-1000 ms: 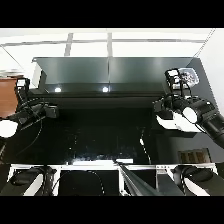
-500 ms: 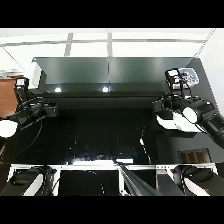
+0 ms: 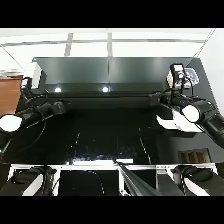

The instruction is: Fold the box and place the chain.

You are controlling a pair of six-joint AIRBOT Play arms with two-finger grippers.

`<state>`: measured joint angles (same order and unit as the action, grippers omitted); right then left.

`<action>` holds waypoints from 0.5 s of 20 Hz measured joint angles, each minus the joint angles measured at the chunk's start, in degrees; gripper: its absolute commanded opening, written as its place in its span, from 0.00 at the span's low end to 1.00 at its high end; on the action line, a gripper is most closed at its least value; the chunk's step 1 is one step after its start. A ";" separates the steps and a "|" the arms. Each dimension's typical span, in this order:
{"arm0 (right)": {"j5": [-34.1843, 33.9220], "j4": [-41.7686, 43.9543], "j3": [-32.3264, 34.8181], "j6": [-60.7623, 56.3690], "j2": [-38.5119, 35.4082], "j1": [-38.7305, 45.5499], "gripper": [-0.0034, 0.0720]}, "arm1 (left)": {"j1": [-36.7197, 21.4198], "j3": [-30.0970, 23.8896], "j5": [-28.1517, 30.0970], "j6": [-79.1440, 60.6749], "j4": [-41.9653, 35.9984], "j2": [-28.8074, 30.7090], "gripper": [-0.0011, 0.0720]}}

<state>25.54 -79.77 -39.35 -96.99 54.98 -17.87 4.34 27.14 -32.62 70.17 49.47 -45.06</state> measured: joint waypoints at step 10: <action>16.44 -24.17 -7.28 -6.47 0.46 25.62 0.98 | 0.59 11.80 -19.04 13.79 13.90 -6.43 0.99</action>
<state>41.98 -103.94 -46.63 -103.46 55.44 7.75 4.93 38.94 -51.66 83.96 63.37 -51.48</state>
